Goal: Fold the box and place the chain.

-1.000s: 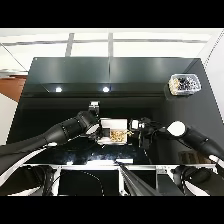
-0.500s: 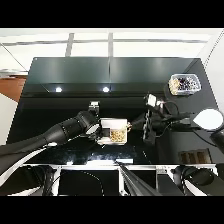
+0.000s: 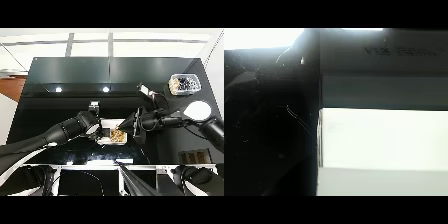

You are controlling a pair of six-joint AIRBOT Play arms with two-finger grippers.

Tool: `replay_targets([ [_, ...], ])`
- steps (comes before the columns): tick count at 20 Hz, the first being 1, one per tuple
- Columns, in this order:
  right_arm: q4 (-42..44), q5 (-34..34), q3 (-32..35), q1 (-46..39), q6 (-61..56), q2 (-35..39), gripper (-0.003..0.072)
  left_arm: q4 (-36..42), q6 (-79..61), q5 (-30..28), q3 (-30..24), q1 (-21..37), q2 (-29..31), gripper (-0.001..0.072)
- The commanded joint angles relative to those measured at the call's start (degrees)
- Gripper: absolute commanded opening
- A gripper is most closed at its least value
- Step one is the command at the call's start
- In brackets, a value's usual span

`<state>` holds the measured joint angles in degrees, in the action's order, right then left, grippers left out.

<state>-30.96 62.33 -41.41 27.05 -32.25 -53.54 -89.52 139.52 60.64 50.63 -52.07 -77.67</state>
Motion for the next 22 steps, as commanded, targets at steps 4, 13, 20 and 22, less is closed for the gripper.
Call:
replay_targets([
  [4,-10.4,4.4,-0.7,-3.3,-6.4,-1.5,0.0384,0.0,0.2,-0.1,0.0,0.0,0.0,0.003],
  [13,-11.3,18.1,-2.8,-22.8,-11.6,2.7,0.0384,0.0,0.4,1.7,1.7,0.1,0.0,0.042],
  [20,-11.3,18.1,-2.8,-23.4,-11.7,2.7,0.0366,-0.1,-18.7,13.8,7.9,0.3,6.6,0.0436],
  [22,-11.3,18.1,-2.8,-23.4,-11.9,2.7,0.0366,-1.3,-29.3,19.8,7.5,1.3,11.2,0.0423],
])
